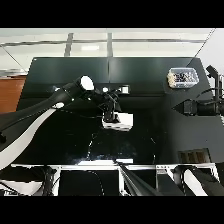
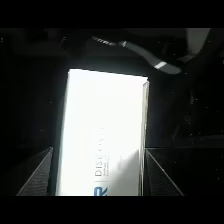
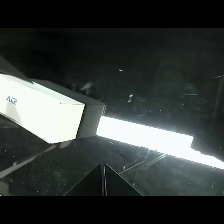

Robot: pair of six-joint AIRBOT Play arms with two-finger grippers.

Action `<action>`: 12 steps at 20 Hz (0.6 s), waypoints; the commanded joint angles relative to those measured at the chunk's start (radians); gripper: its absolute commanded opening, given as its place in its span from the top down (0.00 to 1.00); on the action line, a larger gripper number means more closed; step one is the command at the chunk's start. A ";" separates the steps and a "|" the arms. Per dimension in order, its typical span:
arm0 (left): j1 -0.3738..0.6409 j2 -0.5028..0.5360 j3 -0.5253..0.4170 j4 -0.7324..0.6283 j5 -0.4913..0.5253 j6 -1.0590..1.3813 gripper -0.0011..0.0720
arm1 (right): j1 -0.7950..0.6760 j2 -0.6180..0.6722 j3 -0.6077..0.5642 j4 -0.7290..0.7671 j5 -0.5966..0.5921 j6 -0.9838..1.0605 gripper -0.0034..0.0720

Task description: Fold the box and place the chain.

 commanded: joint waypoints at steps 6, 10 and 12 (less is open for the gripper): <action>-0.017 -0.013 0.009 0.003 -0.045 -0.007 0.01 | -0.001 0.001 0.000 -0.010 -0.004 -0.001 0.94; -0.050 -0.013 0.010 0.089 -0.040 -0.008 0.01 | -0.001 0.001 0.000 -0.010 -0.004 -0.001 0.94; -0.063 -0.013 0.010 0.100 -0.031 -0.011 0.01 | -0.001 0.001 0.000 -0.010 -0.004 -0.001 0.94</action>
